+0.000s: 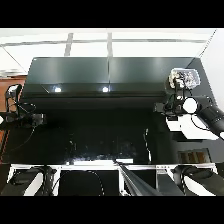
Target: Fold the box and place the chain.
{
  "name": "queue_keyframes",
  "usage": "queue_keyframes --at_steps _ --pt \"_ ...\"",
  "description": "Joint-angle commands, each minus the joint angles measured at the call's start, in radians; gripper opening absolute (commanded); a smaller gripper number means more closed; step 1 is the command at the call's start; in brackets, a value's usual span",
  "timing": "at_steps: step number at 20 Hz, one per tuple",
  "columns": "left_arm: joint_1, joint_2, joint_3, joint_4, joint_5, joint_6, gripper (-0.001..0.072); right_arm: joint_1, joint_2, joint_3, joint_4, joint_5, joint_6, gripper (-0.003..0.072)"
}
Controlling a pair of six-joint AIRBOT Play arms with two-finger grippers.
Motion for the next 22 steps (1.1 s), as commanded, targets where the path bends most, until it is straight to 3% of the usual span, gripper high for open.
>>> queue_keyframes --at_steps 1,3,4,5,6,9,11,12,14,17,19,22 --pt "0.0 0.0 0.0 0.0 0.0 0.0 0.0025 -0.001 0.001 0.001 0.014 -0.183 0.001 0.0014" --pt "0.0 0.0 0.0 0.0 0.0 0.0 0.0025 -0.001 0.0 0.001 0.048 -0.283 0.001 0.0055" --pt "0.0 0.0 0.0 0.0 0.0 0.0 0.0025 -0.01 0.0 0.001 0.029 -0.327 0.0 0.0427" --pt "0.0 0.0 0.0 0.0 0.0 0.0 0.0025 -0.028 0.0 0.002 -0.003 -0.354 -0.005 0.0718" --pt "0.0 0.0 0.0 0.0 0.0 0.0 0.0025 -0.063 0.0 0.012 -0.079 -0.34 -0.015 0.0717" --pt "0.0 0.0 0.0 0.0 0.006 0.0 0.0025 -0.262 0.0 0.093 -0.393 -0.131 -0.021 0.0716" --pt "0.0 0.0 0.0 0.0 0.051 0.0 0.0025 -0.495 0.0 0.141 -0.536 -0.038 -0.023 0.0715" --pt "0.0 0.0 0.0 0.0 0.087 0.0 0.0025 -0.64 -0.004 0.161 -0.533 -0.018 -0.026 0.0714" --pt "0.0 0.0 0.0 0.0 0.106 0.0 0.0025 -0.901 -0.019 0.183 -0.408 -0.019 -0.108 0.0714" --pt "0.0 0.0 0.0 -0.015 0.103 0.0 0.0025 -1.151 -0.132 0.279 0.0 0.079 -0.643 0.0713" --pt "-0.001 0.0 0.0 -0.041 0.101 0.0 0.0025 -1.228 -0.27 0.412 0.158 0.271 -0.817 0.0713" --pt "0.0 0.0 0.0 -0.092 0.103 0.0 0.0025 -1.245 -0.481 0.57 0.183 0.589 -0.887 0.0713"
